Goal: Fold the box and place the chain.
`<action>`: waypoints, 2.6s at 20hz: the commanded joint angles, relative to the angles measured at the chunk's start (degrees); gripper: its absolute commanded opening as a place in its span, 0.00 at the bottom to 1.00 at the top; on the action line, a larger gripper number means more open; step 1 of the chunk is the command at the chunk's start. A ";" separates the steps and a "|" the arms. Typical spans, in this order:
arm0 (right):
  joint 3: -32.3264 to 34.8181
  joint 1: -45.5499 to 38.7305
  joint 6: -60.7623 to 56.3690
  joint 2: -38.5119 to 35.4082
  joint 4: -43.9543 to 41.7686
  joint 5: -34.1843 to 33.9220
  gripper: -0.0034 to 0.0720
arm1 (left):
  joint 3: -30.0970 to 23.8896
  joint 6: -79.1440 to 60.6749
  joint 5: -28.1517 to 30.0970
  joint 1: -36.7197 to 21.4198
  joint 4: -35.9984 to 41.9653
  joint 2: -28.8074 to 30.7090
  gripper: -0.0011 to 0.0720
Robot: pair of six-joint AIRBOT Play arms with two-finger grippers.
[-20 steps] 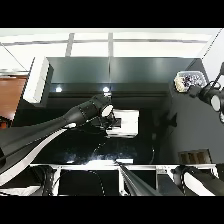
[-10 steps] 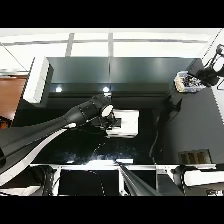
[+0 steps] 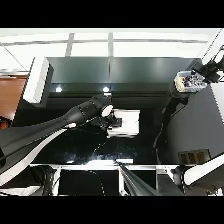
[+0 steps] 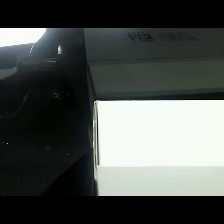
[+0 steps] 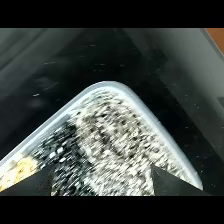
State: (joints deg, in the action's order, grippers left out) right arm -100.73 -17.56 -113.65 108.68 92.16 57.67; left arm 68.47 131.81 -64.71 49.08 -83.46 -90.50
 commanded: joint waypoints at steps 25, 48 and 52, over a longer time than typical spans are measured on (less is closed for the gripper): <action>-2.21 -1.75 13.60 -13.88 -1.81 4.63 0.07 | 0.00 -0.02 0.09 -0.02 0.02 -0.04 0.06; 6.49 -1.49 38.12 -49.33 -42.14 21.00 0.07 | 0.00 -0.04 -0.04 -0.02 0.15 -0.04 0.06; 12.94 -1.09 42.58 -53.40 -51.10 25.75 0.07 | 0.00 -0.02 -0.04 -0.02 0.17 -0.04 0.06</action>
State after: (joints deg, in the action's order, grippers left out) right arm -92.29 -19.00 -74.91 58.19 48.95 79.48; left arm 68.47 131.79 -64.86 49.08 -83.29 -90.50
